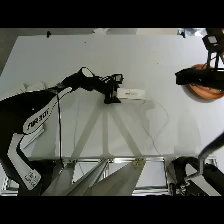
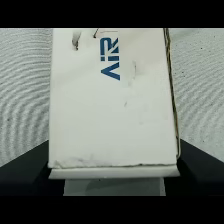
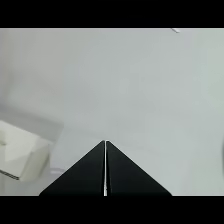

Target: Fold the box and place the chain.

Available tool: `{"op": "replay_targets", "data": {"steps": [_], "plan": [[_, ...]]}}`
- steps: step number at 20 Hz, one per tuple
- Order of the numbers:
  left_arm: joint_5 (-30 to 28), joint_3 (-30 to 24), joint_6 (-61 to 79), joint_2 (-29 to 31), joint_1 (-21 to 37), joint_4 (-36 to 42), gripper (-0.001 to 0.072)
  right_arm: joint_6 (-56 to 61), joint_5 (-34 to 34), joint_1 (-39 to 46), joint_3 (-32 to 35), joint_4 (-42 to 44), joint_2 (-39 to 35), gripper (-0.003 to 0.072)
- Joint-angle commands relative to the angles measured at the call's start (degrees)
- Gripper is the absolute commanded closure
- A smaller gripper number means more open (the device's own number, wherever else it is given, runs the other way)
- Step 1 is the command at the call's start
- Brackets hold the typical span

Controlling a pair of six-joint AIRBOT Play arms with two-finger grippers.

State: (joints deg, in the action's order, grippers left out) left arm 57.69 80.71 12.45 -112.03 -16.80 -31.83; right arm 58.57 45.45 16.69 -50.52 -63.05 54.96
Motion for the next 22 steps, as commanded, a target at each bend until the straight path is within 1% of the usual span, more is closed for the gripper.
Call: {"op": "replay_targets", "data": {"steps": [1, 3, 7, 8, 9, 12, 15, 19, 20, 22], "plan": [[0.2, 0.0, -0.1, 0.0, -0.5, 1.5, 0.0388, 0.1, 0.4, 1.4, -0.2, -1.4, -0.4, 0.0669], [1.1, 0.0, -0.1, 0.0, -1.2, 1.5, 0.0388, 0.1, 0.4, 1.4, -0.2, -1.4, -0.4, 0.0669], [0.5, 0.0, 0.5, 0.0, -3.3, 1.4, 0.0391, 0.1, 0.4, 1.4, -0.2, -1.4, -0.4, 0.0669], [-0.5, 0.0, 0.4, 0.0, -3.8, 1.4, 0.0484, 0.1, 0.4, 1.4, -0.2, -1.4, -0.4, 0.0669], [-0.6, 0.0, 0.5, 0.1, -4.0, 1.3, 0.0703, 0.1, 0.4, 1.4, -0.2, -1.4, -0.4, 0.0669], [-0.3, 0.0, -0.2, 0.3, -4.0, 1.4, 0.0694, 0.1, 0.4, 1.4, -0.2, -1.4, -0.4, 0.0669], [0.0, 0.0, -3.9, 3.3, -3.3, 1.1, 0.0696, 0.1, 0.4, 1.4, -0.2, -1.4, -0.4, 0.0669], [-0.9, 0.0, -13.2, 11.5, -0.3, 0.9, 0.0697, 0.1, 0.4, 1.4, -0.2, -1.4, -0.4, 0.0669], [-1.7, 0.0, -16.0, 14.1, 0.8, 0.5, 0.0697, 0.1, 0.4, 1.4, -0.2, -1.4, -0.4, 0.0669], [-5.7, 0.0, -23.9, 19.8, 3.3, -2.7, 0.0698, 0.1, 0.4, 1.4, -0.2, -1.4, -0.4, 0.0669]]}}
